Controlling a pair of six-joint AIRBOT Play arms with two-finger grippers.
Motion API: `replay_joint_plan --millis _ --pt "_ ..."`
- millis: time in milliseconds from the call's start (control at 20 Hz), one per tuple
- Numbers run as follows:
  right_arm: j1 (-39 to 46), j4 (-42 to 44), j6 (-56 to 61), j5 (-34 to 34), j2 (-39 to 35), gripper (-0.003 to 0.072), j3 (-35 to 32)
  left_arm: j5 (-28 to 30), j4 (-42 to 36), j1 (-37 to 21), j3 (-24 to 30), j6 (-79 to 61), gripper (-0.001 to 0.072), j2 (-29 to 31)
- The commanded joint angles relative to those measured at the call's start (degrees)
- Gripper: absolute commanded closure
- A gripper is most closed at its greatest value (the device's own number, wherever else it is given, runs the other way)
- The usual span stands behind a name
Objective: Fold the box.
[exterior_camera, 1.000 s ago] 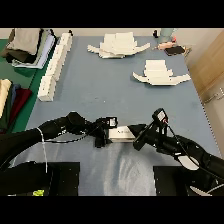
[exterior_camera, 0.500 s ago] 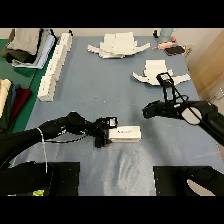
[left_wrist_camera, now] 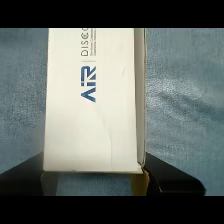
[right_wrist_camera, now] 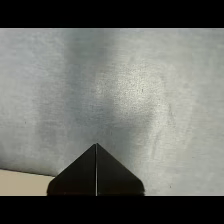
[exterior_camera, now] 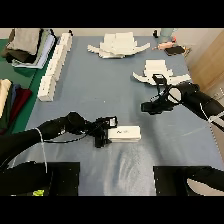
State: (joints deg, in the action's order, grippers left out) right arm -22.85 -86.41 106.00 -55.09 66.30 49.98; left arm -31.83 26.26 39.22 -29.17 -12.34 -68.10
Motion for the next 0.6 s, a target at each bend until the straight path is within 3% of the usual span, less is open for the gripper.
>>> replay_joint_plan --millis 0,150,250,450,550 --pt "0.1 -0.4 3.5 1.2 1.1 0.0683 0.8 1.3 -0.4 0.0 0.0 4.2 0.0190 4.5" --pt "0.2 -1.2 3.5 1.3 1.1 0.0683 0.8 3.6 7.0 -1.8 0.0 17.3 0.0190 11.7" --pt "0.2 -1.7 3.5 1.4 1.1 0.0683 0.8 2.1 19.3 -5.9 0.0 34.0 0.0190 16.4" --pt "0.3 -3.2 3.5 2.3 1.1 0.0683 0.8 -9.9 46.7 -19.6 0.0 69.1 0.0190 26.5" --pt "0.3 -3.4 3.5 2.9 1.1 0.0683 0.8 -17.5 55.2 -27.9 0.0 81.2 0.0190 31.7"
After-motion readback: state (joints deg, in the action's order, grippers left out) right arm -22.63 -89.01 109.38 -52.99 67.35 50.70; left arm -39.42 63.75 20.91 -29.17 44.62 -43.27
